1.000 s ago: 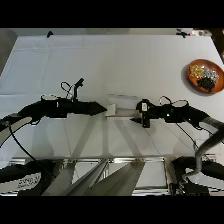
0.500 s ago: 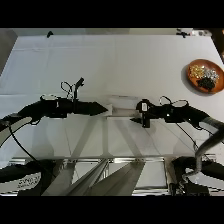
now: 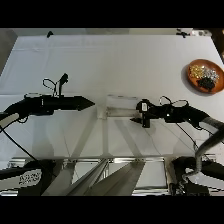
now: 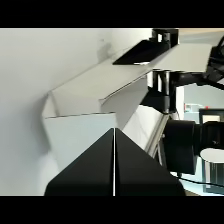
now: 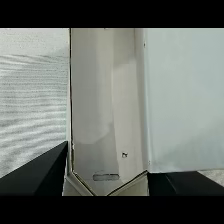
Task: Fold the box and place the chain.
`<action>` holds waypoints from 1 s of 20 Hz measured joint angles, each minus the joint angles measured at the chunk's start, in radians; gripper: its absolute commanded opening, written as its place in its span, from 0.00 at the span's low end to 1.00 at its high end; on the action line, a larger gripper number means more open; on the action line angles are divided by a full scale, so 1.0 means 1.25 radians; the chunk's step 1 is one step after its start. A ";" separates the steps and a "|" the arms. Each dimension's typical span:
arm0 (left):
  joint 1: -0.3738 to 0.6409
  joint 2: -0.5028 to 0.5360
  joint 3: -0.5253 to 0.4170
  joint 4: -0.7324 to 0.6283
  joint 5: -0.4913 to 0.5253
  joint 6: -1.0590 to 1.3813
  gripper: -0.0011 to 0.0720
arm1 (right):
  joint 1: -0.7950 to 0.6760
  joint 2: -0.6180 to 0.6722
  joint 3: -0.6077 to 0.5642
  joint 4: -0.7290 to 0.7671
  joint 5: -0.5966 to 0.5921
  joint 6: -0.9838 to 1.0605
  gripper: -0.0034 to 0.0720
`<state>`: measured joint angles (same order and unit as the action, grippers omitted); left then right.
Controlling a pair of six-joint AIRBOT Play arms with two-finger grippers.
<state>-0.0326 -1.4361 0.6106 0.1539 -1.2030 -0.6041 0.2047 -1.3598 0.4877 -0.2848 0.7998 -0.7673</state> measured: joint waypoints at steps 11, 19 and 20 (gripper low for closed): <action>-0.130 0.000 0.000 0.191 0.216 -0.208 0.02 | 0.000 0.000 0.000 0.000 0.000 0.000 0.58; -0.167 0.000 0.000 0.079 0.232 -0.133 0.16 | 0.000 0.000 0.000 0.000 0.000 0.000 0.58; -0.168 0.000 0.000 0.058 0.226 -0.112 0.17 | 0.000 0.000 0.000 0.000 0.000 0.000 0.58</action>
